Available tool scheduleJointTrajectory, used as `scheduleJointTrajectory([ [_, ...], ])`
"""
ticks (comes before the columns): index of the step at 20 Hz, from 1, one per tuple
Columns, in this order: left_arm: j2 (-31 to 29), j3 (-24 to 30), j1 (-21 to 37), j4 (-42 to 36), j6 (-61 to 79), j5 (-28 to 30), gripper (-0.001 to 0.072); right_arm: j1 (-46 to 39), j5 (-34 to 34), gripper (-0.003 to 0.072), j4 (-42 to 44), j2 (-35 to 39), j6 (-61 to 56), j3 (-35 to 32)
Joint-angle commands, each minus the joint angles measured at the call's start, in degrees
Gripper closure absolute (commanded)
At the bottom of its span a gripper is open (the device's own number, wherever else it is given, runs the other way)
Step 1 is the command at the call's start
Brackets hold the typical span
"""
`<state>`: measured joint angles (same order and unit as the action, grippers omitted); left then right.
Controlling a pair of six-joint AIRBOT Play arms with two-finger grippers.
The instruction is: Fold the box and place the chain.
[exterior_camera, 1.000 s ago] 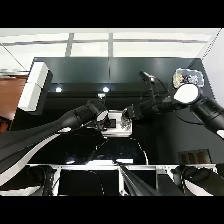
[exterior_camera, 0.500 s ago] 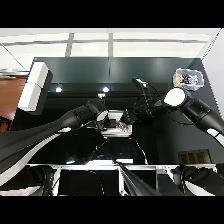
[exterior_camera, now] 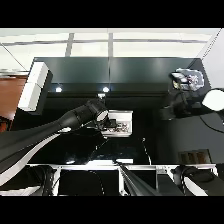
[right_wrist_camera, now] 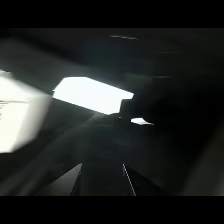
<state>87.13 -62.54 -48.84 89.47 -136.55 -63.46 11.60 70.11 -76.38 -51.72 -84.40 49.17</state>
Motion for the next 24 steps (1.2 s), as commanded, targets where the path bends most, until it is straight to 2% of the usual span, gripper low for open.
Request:
scheduleJointTrajectory([
  [1, 0.0, -0.02, 0.04, 0.07, 0.0, 0.02, 0.0682, -4.96, -2.03, 0.037, -6.16, 4.63, -2.54, -2.86],
  [4, 0.0, -0.09, 0.04, 0.04, 0.0, 0.0, 0.0682, -5.05, -7.04, 0.037, -0.87, 4.63, -1.84, -3.89],
  [7, -0.46, -0.81, 0.04, 0.02, -0.31, -0.92, 0.0682, -5.05, -7.98, 0.037, -0.2, 4.63, -0.5, -3.89],
  [8, -1.11, -1.33, 0.04, 0.07, -0.37, -0.92, 0.0643, -5.05, -7.89, 0.037, -0.17, 4.63, -0.39, -3.89],
  [10, -3.37, -2.62, -0.02, 1.51, -0.35, -1.11, 0.0175, -5.05, -7.78, 0.037, -0.17, 4.63, -0.39, -3.89],
  [11, -4.96, -2.97, -0.02, 2.95, -0.2, -1.57, 0.0114, -5.05, -7.85, 0.037, -0.17, 4.63, -0.39, -3.89],
  [14, -10.82, -2.8, -0.02, 6.32, 5.53, -4.63, 0.0114, -5.05, -7.82, 0.037, -0.17, 4.63, -0.39, -3.89],
  [16, -15.72, -1.38, 0.17, 11.96, 9.27, -8.15, 0.0114, -5.05, -7.82, 0.0371, -0.2, 4.63, -0.42, -3.89],
  [18, -21.49, 2.86, 2.58, 19.56, 9.2, -11.98, 0.0114, -5.05, -8.09, 0.037, -0.22, 4.63, -0.42, -3.89],
  [20, -27.63, 9.88, 8.7, 21.59, 10.05, -12.87, 0.0114, -5.05, -8.94, 0.0371, -0.15, 4.63, -0.46, -3.89],
  [22, -32.98, 17.38, 18.32, 16.55, 10.82, -6.1, 0.0114, -5.05, -9.11, 0.0371, -0.11, 4.63, -0.72, -3.89],
  [23, -34.67, 20.81, 24.17, 8.31, 15.23, 0.52, 0.0114, -5.05, -9.07, 0.037, -0.09, 4.63, -0.92, -3.89],
  [24, -34.97, 23.5, 29.68, -4.42, 25.46, 6.64, 0.0114, -5.05, -9.11, 0.037, 0.11, 4.63, -0.92, -3.89],
])
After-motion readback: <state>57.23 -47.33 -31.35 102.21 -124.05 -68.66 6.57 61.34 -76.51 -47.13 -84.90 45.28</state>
